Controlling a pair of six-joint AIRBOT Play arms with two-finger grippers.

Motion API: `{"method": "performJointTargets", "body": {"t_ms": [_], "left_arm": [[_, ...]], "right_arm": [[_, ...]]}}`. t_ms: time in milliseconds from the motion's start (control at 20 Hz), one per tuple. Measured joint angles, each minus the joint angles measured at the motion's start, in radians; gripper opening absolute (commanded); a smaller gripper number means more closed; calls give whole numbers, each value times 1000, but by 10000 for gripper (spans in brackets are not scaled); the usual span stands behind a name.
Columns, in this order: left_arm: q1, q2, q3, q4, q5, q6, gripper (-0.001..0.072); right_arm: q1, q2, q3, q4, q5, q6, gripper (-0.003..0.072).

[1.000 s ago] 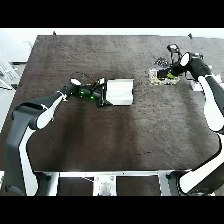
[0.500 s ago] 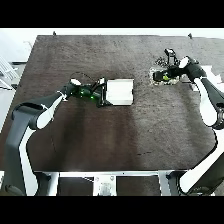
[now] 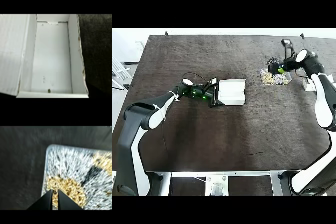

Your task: Fold the box and place the chain.

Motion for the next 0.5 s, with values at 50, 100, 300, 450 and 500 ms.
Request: {"method": "performJointTargets", "body": {"t_ms": [50,100,300,450,500], "left_arm": [[0,0,0,0,0,0,275],[0,0,0,0,0,0,275],[0,0,0,0,0,0,275],[0,0,0,0,0,0,275],[0,0,0,0,1,0,275]], "right_arm": [[0,24,8,0,5,0,11],[1,54,15,1,7,2,11],[2,198,27,1,22,3,11],[7,318,29,-8,28,3,11],[10,357,30,-9,25,3,11]]}}
